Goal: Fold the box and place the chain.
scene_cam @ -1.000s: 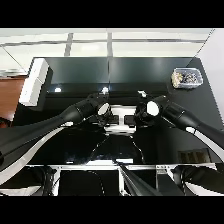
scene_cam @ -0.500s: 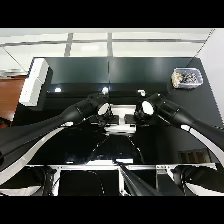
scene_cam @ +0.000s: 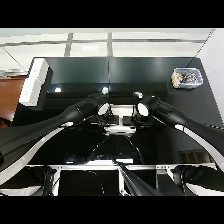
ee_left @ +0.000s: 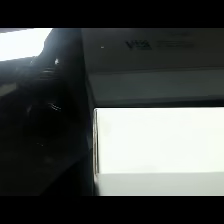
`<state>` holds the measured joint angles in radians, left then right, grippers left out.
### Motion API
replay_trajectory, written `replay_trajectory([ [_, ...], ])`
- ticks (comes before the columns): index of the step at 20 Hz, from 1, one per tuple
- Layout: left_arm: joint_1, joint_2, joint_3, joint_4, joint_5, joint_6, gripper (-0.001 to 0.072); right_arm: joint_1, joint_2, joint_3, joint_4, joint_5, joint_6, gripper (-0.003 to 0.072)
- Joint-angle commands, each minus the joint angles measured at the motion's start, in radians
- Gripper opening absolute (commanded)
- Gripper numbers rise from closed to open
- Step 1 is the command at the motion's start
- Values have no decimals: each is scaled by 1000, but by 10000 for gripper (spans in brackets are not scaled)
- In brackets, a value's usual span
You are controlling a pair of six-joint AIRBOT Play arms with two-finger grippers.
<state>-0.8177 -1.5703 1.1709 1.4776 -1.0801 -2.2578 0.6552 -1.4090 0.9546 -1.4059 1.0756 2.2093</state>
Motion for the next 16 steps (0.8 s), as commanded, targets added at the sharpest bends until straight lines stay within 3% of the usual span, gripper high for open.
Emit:
replay_trajectory([
  [1,0,0,0,6,-2,2,26,2,-2,1,27,-19,6,11],
  [5,0,0,0,6,-1,2,26,2,-2,1,29,-24,21,14],
  [7,0,0,0,6,-1,2,26,2,-2,1,45,-35,25,201],
  [9,0,0,0,6,-1,2,26,2,-2,2,45,-37,24,198],
  [11,0,0,0,6,-1,2,26,2,-2,2,45,-37,24,20],
  [16,0,0,0,6,-1,2,27,2,-2,3,44,-34,24,40],
])
